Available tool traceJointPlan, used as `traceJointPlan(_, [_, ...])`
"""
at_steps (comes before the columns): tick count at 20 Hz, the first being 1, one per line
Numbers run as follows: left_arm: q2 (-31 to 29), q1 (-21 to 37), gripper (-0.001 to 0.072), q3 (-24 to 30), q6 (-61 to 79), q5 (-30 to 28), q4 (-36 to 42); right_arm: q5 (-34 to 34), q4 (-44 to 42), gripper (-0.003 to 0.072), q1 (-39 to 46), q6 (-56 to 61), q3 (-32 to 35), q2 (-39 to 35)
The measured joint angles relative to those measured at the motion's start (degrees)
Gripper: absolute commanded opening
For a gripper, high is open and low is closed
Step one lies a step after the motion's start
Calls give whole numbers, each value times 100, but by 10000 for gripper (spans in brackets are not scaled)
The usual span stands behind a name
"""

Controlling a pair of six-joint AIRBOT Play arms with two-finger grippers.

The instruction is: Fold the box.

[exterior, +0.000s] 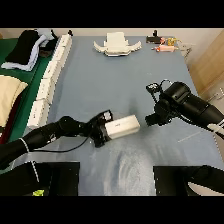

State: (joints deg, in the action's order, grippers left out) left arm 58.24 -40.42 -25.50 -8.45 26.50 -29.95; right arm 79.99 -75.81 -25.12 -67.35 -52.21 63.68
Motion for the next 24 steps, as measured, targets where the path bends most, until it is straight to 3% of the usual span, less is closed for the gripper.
traceJointPlan(6, [205,1888,524,-822,-2367,-227,-1683,2,0,3,0,0,0,0])
traceJointPlan(13, [1919,3740,524,-2787,-3451,-269,-2304,7,-2,3,0,0,0,0])
traceJointPlan(18, [3058,4365,524,-4024,-3851,-46,-2398,9,0,2,0,0,0,0])
traceJointPlan(24, [3825,4529,524,-4789,-4052,-17,-2428,9,0,3,0,0,0,0])
